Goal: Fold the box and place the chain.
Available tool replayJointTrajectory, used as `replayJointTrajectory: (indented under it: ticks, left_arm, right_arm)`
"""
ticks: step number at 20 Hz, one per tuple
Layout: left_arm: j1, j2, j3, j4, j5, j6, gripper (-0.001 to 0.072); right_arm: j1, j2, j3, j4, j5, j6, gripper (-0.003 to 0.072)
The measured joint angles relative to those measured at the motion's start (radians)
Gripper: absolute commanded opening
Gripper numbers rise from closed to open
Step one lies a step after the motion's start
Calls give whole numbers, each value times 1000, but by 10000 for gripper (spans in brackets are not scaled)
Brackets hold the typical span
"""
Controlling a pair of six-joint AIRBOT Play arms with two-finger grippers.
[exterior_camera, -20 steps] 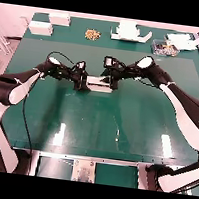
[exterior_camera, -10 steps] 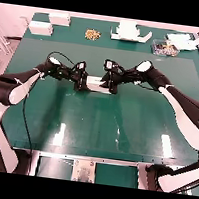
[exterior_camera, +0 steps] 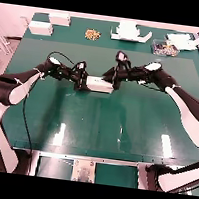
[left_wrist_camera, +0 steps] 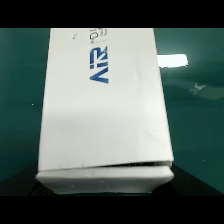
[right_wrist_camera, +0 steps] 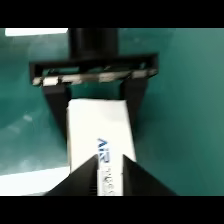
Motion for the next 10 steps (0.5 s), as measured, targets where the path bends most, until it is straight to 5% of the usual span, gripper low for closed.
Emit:
replayJointTrajectory:
  ticks: [10]
  left_arm:
    - [0, 0, 0, 0, 0, -1, 418]
  right_arm:
    - [-42, -86, -35, 41, 44, 48, 7]
